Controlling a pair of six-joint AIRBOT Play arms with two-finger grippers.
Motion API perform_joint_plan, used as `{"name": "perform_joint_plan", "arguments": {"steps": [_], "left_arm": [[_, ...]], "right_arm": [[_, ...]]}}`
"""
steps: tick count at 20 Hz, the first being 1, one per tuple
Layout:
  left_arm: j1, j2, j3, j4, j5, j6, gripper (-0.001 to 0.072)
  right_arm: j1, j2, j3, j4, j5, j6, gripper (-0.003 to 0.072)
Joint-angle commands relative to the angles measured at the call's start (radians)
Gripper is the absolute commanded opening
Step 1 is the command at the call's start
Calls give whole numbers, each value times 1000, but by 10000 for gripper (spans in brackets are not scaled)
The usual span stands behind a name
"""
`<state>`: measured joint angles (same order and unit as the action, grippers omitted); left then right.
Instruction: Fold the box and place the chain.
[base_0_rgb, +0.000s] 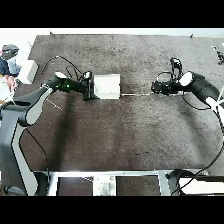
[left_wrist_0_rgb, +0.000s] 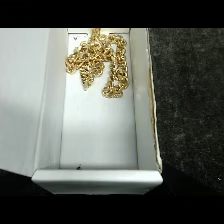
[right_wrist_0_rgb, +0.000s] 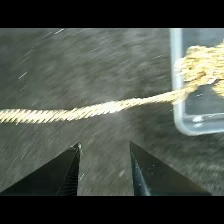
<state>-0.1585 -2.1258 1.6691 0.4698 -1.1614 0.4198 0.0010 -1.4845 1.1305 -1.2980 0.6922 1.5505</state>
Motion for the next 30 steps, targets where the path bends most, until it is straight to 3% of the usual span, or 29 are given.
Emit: {"name": "perform_joint_plan", "arguments": {"steps": [1, 11, 13, 16, 17, 18, 25, 30], "left_arm": [[-1, 0, 0, 0, 0, 0, 288], [-1, 0, 0, 0, 0, 0, 288], [-1, 0, 0, 0, 0, 0, 289], [-1, 0, 0, 0, 0, 0, 288], [-1, 0, 0, 0, 0, 0, 288], [-1, 0, 0, 0, 0, 0, 289], [-1, 0, 0, 0, 0, 0, 288], [-1, 0, 0, 0, 0, 0, 289]], "right_arm": [[-22, -59, -31, 28, -117, 52, 371], [-17, -155, -31, 139, -248, 89, 339], [-17, -163, -32, 135, -260, 88, 88], [-10, -161, -31, 139, -290, 89, 79], [-3, -159, -31, 140, -288, 88, 16], [8, -153, -31, 140, -285, 88, 15], [183, 100, -31, 138, -253, 31, 15], [297, 284, -10, 138, -320, 9, 15]]}}
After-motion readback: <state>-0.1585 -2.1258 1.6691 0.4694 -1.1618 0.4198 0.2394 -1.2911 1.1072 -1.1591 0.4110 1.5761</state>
